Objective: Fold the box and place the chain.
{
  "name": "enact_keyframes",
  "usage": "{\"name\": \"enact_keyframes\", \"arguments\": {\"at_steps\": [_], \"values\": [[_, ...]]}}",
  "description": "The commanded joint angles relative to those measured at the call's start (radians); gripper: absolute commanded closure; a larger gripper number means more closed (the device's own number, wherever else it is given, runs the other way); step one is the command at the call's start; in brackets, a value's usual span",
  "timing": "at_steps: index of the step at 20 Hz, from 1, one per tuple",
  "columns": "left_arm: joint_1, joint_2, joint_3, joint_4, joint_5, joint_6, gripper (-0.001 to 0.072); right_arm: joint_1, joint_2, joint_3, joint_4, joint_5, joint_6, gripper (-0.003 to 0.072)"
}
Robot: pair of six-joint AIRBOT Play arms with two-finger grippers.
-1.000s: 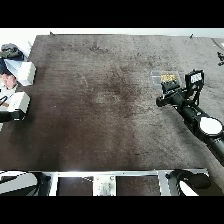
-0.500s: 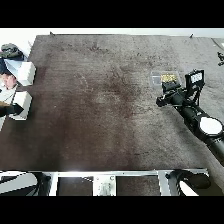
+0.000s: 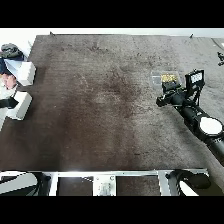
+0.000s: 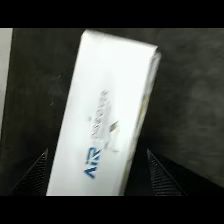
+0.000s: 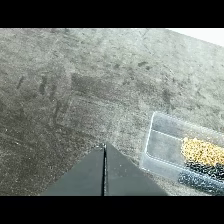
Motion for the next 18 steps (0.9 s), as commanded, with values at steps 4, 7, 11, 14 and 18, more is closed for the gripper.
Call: {"name": "enact_keyframes", "arguments": {"at_steps": [4,7,11,14,18], "values": [[0.001,0.106,0.152,-0.371,-0.229,0.119,0.0357,0.0,0.001,-0.001,0.0,-0.001,0.0,0.0674],[-0.01,0.219,0.157,-0.62,-0.24,0.241,0.0701,0.0,0.001,-0.001,0.0,-0.008,0.0,0.0674],[-0.124,0.412,0.123,-0.64,-0.069,0.309,0.0705,0.0,0.001,-0.001,0.0,-0.008,0.0,0.0674],[-0.23,0.597,-0.003,-0.651,0.169,0.415,0.0705,0.0,0.001,-0.001,0.0,-0.008,0.0,0.0675],[-0.384,0.835,-0.279,-0.672,0.436,0.47,0.0704,0.0,0.001,-0.001,0.0,-0.008,0.0,0.0675]]}}
